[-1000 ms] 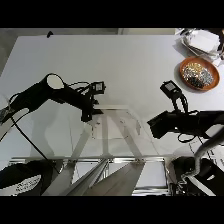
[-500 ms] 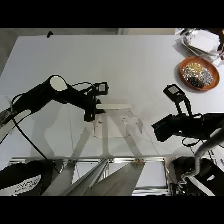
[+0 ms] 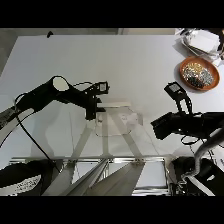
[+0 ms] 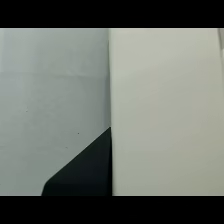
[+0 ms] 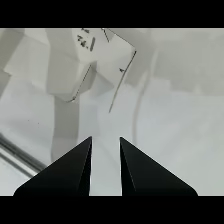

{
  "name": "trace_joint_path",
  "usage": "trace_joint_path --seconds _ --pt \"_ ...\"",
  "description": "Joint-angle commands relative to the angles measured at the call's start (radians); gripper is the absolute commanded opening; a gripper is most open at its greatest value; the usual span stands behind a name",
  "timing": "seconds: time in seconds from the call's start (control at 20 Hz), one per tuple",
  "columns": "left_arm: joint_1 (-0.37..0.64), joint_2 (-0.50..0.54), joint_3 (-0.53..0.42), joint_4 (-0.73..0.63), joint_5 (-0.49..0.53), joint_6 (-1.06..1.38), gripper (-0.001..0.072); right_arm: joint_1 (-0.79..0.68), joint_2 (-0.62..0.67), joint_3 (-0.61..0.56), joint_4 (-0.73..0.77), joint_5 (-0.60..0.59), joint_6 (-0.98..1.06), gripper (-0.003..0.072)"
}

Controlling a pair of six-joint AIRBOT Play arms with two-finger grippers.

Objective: Fold the box and place the chain.

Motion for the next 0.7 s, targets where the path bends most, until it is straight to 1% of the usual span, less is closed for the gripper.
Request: trace_joint_path --seconds 0.0,0.2,0.65 --pt "-0.001 -0.031 0.0 0.002 0.001 0.013 0.0004 0.0 0.001 0.001 0.0 -0.023 -0.002 0.0203" --pt "-0.001 -0.035 0.0 -0.001 0.001 0.052 0.0004 0.0 0.001 0.001 0.0 -0.028 -0.002 0.0203" --pt "-0.001 -0.035 0.0 -0.004 -0.009 0.052 0.0004 0.0 0.001 0.001 0.0 -0.054 -0.002 0.0203"
